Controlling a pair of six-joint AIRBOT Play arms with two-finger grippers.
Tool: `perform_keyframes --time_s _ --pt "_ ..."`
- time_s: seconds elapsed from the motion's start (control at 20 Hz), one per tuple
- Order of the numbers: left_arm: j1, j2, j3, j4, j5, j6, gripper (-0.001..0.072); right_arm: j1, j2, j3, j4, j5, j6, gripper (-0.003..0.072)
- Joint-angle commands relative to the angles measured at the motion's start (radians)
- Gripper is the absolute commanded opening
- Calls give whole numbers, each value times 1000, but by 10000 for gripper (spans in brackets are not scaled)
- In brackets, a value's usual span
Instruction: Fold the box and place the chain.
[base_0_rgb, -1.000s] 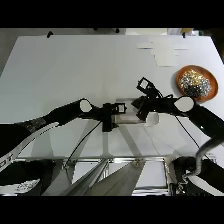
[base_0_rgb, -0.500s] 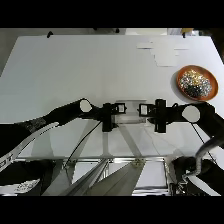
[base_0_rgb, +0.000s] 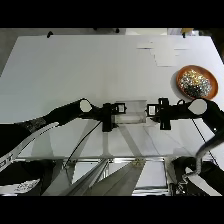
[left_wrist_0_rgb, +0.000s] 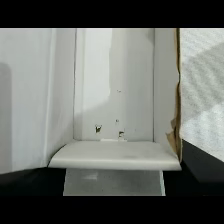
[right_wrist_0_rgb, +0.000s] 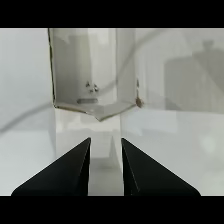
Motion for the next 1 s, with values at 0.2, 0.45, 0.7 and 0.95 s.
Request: perform_keyframes --time_s 0.2,0.45,0.7,0.95 --pt "0 0 0 0 0 0 11 -32 -116 0 128 20 -137 110" --pt "0 0 0 0 0 0 11 -18 -116 0 178 -19 -137 100" --pt "0 0 0 0 0 0 11 47 -124 -2 185 -22 -137 78" --pt "0 0 0 0 0 0 11 47 -178 -2 275 -40 -133 131"
